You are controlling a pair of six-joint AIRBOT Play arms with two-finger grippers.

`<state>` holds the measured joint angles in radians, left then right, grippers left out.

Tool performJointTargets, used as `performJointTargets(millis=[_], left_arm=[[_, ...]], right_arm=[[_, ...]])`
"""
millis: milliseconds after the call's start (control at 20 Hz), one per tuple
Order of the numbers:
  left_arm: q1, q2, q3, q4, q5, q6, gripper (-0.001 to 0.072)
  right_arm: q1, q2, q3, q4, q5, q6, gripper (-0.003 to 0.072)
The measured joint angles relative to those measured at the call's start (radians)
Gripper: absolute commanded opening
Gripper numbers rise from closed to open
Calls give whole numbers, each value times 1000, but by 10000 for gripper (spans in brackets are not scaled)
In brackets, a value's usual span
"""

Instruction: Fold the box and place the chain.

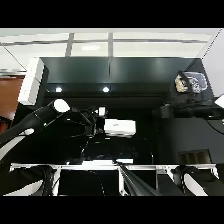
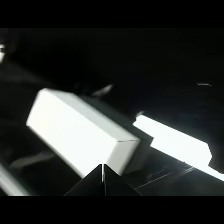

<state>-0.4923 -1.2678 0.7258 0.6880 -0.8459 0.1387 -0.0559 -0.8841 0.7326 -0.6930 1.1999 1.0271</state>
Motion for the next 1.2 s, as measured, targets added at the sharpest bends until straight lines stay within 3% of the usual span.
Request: performJointTargets(millis=[300, 650, 1200], left_arm=[[-98, -1, 74, 4, 18, -111, 713], [-174, -127, 214, 3, 19, -321, 712], [-186, -225, 298, 9, -121, -405, 714]], right_arm=[[-81, 41, 5, -62, 23, 25, 15], [-93, 48, 5, -74, 7, 28, 15], [-94, 48, 5, -75, -6, -2, 15]])
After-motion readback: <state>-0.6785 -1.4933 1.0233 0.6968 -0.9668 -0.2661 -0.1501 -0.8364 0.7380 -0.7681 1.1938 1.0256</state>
